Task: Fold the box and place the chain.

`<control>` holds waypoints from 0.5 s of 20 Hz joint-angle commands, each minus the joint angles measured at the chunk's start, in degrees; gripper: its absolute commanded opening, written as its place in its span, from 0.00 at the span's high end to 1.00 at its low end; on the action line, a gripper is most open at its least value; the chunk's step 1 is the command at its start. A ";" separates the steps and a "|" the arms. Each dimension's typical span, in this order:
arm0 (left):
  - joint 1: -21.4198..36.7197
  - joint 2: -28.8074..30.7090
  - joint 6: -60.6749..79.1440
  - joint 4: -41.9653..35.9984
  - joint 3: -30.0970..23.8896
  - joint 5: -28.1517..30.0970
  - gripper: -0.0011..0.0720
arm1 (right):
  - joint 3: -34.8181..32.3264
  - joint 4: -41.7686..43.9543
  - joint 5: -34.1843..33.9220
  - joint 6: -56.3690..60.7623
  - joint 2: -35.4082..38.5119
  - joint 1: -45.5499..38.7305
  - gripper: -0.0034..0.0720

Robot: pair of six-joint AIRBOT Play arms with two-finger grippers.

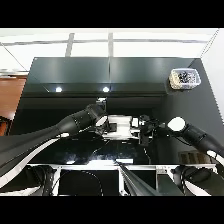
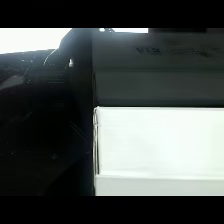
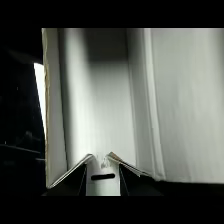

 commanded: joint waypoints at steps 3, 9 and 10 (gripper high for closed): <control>0.02 0.04 -0.04 -0.24 0.07 0.11 0.94 | -0.02 4.70 -1.07 0.83 -2.51 1.81 0.65; 0.02 0.04 -0.04 -0.22 0.07 0.07 0.94 | -0.02 4.39 -2.82 3.41 -2.51 1.64 0.34; 0.02 0.04 -0.04 -0.22 0.07 0.07 0.94 | -0.02 4.17 -2.75 3.41 -2.51 1.64 0.36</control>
